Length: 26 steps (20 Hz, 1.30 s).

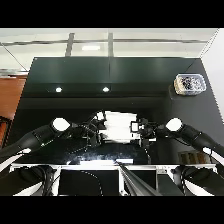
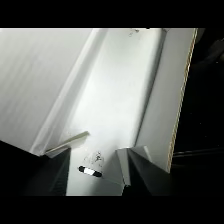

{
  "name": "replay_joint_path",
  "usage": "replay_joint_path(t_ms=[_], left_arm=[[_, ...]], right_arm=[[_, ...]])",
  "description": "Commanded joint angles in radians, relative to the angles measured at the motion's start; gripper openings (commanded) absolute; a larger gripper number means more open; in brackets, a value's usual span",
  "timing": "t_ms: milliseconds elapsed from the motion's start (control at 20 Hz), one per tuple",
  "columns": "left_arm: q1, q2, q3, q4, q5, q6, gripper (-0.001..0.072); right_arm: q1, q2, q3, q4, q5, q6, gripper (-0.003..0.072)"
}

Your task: Fold the box and place the chain.

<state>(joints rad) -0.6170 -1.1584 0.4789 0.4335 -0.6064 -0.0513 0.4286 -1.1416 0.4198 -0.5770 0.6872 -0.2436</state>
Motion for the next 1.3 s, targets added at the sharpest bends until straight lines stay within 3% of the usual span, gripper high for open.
replay_joint_path(t_ms=[0, 50, 100, 200, 250, 350, 450, 600, 750, 850, 1000, 1100, 1250], left_arm=[[0.000, -0.001, 0.001, 0.003, 0.000, 0.000, 0.0518], [0.000, -0.001, 0.001, 0.003, 0.000, 0.000, 0.0522], [0.000, 0.000, 0.001, 0.004, 0.000, 0.000, 0.0448], [0.007, 0.022, 0.002, 0.037, -0.005, -0.005, 0.0061], [0.019, 0.047, 0.002, 0.069, -0.033, -0.039, 0.0032], [0.065, 0.118, 0.002, 0.164, -0.098, -0.212, 0.0031], [0.138, 0.214, 0.002, 0.347, -0.157, -0.449, 0.0030], [0.298, 0.364, 0.001, 0.591, -0.227, -0.744, 0.0030], [0.504, 0.410, 0.000, 0.652, -0.249, -1.206, 0.0031], [0.647, 0.379, -0.012, 0.622, -0.322, -1.449, 0.0031], [0.779, 0.237, -0.048, 0.367, -0.510, -1.279, 0.0032], [0.776, 0.105, -0.051, 0.301, -0.585, -1.161, 0.0030], [0.709, -0.048, -0.050, 0.254, -0.557, -1.119, 0.0030]], right_arm=[[0.000, -0.001, 0.000, 0.000, 0.000, 0.000, 0.0408], [0.000, -0.001, 0.000, 0.000, 0.000, 0.000, 0.0408], [0.000, -0.001, 0.000, 0.000, 0.000, 0.000, 0.0408], [0.000, -0.001, 0.000, 0.000, 0.000, 0.000, 0.0408], [0.000, -0.001, 0.000, 0.000, 0.000, 0.000, 0.0408], [0.000, -0.001, 0.000, 0.000, 0.000, 0.000, 0.0408], [0.000, -0.001, 0.000, 0.000, 0.000, 0.000, 0.0408], [0.000, -0.001, 0.000, 0.000, 0.000, 0.000, 0.0408], [0.000, -0.001, 0.000, 0.000, 0.000, 0.000, 0.0408], [0.000, -0.001, 0.000, 0.000, 0.000, 0.000, 0.0408], [0.000, -0.001, 0.000, 0.000, 0.000, 0.000, 0.0408], [0.000, -0.001, 0.000, 0.000, 0.000, 0.000, 0.0408], [0.000, -0.001, 0.000, 0.000, 0.000, 0.000, 0.0408]])
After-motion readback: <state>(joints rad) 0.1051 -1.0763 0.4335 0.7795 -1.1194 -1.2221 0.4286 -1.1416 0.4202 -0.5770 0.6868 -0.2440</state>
